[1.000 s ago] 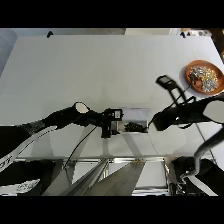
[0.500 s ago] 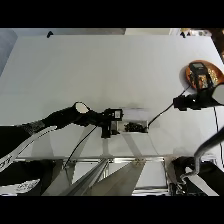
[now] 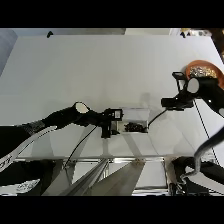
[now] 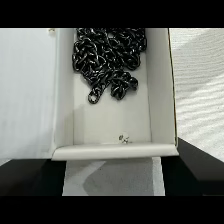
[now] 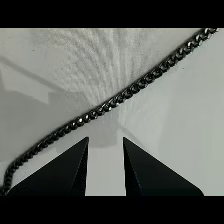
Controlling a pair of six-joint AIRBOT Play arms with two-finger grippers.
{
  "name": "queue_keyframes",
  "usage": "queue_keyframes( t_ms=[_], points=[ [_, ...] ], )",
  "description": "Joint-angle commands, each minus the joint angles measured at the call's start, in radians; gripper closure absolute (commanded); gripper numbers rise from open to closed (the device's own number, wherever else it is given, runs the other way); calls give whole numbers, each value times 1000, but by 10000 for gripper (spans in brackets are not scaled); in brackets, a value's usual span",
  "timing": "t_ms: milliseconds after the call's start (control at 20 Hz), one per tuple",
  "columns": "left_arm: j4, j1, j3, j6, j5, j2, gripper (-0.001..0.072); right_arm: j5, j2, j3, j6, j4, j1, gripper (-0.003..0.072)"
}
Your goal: Fold the box and place the chain.
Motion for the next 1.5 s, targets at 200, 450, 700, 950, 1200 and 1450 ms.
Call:
queue_keyframes(
  t_ms=[200,450,700,950,1200,1450],
  points=[
    [0,1,0,0,0,0,436,-58,-125,1,-3,5,-1,456],
    [0,1,0,0,0,0,436,-76,-131,1,-28,3,-1,468],
    [0,1,0,0,0,0,436,-42,-131,1,-63,3,-1,667],
    [0,1,0,0,0,0,436,96,-47,1,-179,-6,-1,667],
    [0,1,0,0,0,0,436,143,227,1,-254,182,-1,667],
    [0,1,0,0,0,0,436,163,496,1,-420,421,72,666]
  ],
)
